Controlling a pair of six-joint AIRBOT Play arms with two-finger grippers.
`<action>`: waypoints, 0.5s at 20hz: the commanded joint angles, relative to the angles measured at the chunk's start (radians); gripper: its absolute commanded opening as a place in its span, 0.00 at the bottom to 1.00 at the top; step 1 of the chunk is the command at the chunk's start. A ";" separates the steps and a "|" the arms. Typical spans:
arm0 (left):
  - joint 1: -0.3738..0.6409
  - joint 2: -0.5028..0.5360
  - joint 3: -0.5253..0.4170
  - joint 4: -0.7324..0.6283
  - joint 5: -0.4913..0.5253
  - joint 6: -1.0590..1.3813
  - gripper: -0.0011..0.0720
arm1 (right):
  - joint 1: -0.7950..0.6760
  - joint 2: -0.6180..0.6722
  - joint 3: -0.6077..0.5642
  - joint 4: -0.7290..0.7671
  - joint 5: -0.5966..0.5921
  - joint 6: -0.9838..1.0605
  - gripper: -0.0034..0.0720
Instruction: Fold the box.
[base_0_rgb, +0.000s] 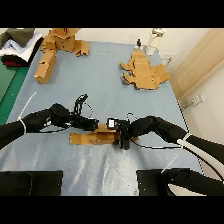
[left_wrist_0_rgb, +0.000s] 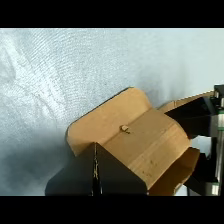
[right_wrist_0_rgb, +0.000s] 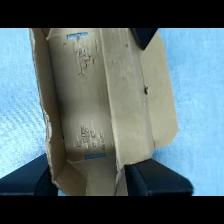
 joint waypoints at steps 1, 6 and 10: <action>0.000 -0.009 0.023 0.043 0.004 -0.005 0.03 | 0.001 0.000 0.000 0.000 -0.005 0.001 0.63; 0.038 -0.002 0.038 0.072 -0.032 -0.002 0.03 | 0.001 0.000 0.000 0.000 -0.006 0.001 0.63; 0.093 0.087 0.035 0.121 -0.065 0.020 0.03 | 0.001 0.000 0.000 0.000 -0.008 0.000 0.63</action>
